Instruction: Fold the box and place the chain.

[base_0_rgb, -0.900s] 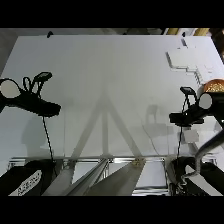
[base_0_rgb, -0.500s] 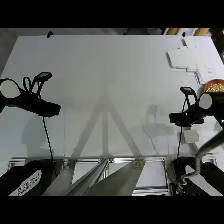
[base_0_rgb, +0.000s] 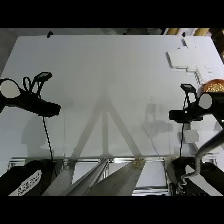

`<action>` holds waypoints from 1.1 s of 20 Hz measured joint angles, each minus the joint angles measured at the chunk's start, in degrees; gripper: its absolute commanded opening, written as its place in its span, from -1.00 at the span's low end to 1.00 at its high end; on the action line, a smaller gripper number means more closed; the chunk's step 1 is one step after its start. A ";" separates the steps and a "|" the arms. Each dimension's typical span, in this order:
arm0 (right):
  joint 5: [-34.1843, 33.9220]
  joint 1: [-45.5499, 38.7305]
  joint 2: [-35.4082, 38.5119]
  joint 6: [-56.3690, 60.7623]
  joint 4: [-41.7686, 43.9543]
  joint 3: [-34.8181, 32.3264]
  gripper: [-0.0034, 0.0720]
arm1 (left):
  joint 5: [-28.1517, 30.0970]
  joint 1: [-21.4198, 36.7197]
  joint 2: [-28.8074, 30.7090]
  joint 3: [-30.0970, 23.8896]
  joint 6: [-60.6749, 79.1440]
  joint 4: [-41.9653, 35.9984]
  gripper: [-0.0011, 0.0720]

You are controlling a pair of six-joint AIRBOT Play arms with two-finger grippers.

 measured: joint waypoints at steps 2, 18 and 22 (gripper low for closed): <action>-1.29 -0.55 0.00 -1.05 -4.22 0.76 -0.86 | 0.00 0.00 0.02 0.00 0.02 0.02 -0.95; -5.75 -37.09 -3.67 -11.98 -36.33 3.37 0.47 | 0.00 0.00 0.02 0.00 0.00 0.00 -0.95; -7.15 -40.26 -7.28 -14.16 -35.80 3.37 -0.14 | -0.02 0.00 0.00 0.00 0.02 0.00 -0.95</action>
